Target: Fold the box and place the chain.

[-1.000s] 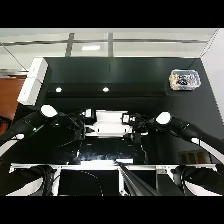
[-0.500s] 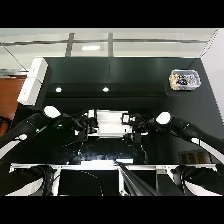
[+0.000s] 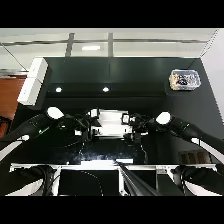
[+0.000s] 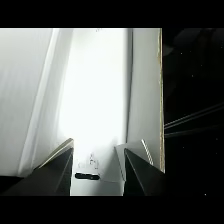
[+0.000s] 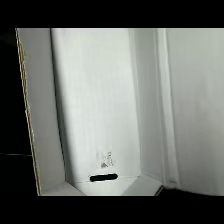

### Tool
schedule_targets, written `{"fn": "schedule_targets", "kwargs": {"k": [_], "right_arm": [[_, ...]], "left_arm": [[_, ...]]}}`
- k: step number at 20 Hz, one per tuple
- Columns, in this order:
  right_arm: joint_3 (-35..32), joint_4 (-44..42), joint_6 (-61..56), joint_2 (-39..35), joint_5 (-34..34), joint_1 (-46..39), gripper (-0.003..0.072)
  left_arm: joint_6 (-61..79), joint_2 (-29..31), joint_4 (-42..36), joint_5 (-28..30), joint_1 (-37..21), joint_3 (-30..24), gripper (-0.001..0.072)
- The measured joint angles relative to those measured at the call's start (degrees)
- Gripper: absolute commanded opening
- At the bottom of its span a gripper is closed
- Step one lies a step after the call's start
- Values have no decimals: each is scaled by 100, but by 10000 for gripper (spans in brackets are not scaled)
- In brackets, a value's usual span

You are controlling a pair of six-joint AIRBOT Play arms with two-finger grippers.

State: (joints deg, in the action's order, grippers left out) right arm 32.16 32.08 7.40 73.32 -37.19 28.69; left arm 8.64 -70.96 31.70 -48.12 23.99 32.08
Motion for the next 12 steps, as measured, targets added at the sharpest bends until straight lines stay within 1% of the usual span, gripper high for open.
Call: {"fn": "schedule_targets", "kwargs": {"k": [2,5,7,9,12], "right_arm": [[0,-13,-13,0,0,0,424],[0,-15,-15,0,0,0,424],[0,-13,-13,0,2,0,424],[0,-13,-11,0,2,0,424],[0,-11,-9,0,2,0,424]], "left_arm": [[-55,0,50,-46,2,0,25],[-511,101,402,-144,-142,87,25],[-962,291,758,-302,-457,160,25],[-1615,546,1040,-549,-999,197,26],[-2911,802,1458,-968,-2081,219,25]]}}
